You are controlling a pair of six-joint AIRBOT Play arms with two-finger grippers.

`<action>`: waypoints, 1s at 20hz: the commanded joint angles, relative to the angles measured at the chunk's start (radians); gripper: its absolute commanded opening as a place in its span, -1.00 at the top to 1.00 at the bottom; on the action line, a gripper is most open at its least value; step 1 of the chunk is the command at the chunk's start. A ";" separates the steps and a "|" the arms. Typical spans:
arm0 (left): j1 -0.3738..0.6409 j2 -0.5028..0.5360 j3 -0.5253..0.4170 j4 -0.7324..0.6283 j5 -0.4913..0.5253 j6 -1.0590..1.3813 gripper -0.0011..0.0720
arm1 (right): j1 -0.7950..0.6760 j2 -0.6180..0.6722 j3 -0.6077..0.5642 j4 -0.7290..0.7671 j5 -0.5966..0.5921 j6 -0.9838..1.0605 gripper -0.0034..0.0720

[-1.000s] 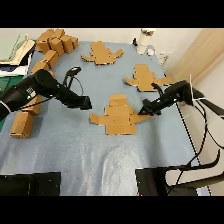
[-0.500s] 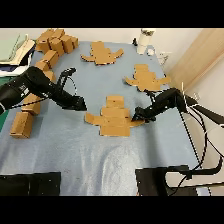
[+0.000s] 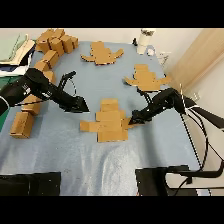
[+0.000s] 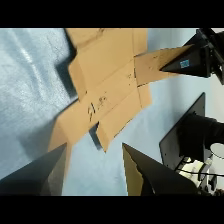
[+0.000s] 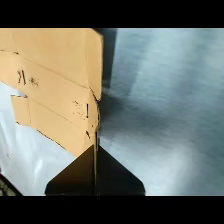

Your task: Fold the box.

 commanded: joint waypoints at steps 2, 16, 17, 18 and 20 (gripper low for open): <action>0.013 -0.058 -0.001 -0.047 0.026 0.089 -0.46 | 0.094 0.109 -0.063 0.007 0.163 -0.111 0.90; 0.014 -0.277 0.002 -0.348 0.165 0.418 -0.46 | 0.252 0.165 -0.092 0.003 0.219 -0.077 0.90; 0.014 -0.283 0.002 -0.360 0.154 0.445 -0.46 | 0.252 0.165 -0.092 0.003 0.219 -0.071 0.90; 0.014 -0.282 0.002 -0.362 0.141 0.473 -0.45 | 0.252 0.165 -0.092 0.002 0.218 -0.070 0.90; 0.018 -0.282 0.002 -0.373 0.103 0.520 -0.45 | 0.252 0.164 -0.092 -0.005 0.217 -0.062 0.90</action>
